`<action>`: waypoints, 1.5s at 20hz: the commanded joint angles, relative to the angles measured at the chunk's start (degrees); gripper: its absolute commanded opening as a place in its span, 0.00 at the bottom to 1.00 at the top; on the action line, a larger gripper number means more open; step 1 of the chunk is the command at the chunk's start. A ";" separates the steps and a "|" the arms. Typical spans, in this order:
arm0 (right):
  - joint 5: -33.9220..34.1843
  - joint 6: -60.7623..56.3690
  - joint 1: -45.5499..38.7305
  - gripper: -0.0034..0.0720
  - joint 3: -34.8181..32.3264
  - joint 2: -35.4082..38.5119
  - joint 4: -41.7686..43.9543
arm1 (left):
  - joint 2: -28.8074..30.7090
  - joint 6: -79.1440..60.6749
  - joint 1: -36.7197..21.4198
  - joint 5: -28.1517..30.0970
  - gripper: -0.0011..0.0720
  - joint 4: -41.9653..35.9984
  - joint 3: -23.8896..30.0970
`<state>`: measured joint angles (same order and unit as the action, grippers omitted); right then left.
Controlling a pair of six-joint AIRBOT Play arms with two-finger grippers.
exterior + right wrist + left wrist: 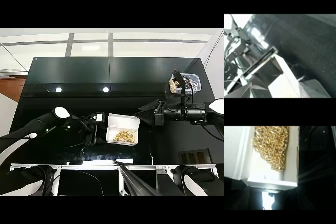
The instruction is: Fold the box and place the chain.
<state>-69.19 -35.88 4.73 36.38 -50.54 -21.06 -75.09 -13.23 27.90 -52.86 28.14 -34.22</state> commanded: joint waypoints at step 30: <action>-0.17 -0.61 0.04 0.97 0.04 0.02 0.02 | 0.20 3.48 1.09 1.66 0.97 2.86 -0.11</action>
<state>-69.28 -36.14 4.73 36.38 -50.54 -21.06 -75.02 -10.09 28.97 -51.16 29.23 -34.26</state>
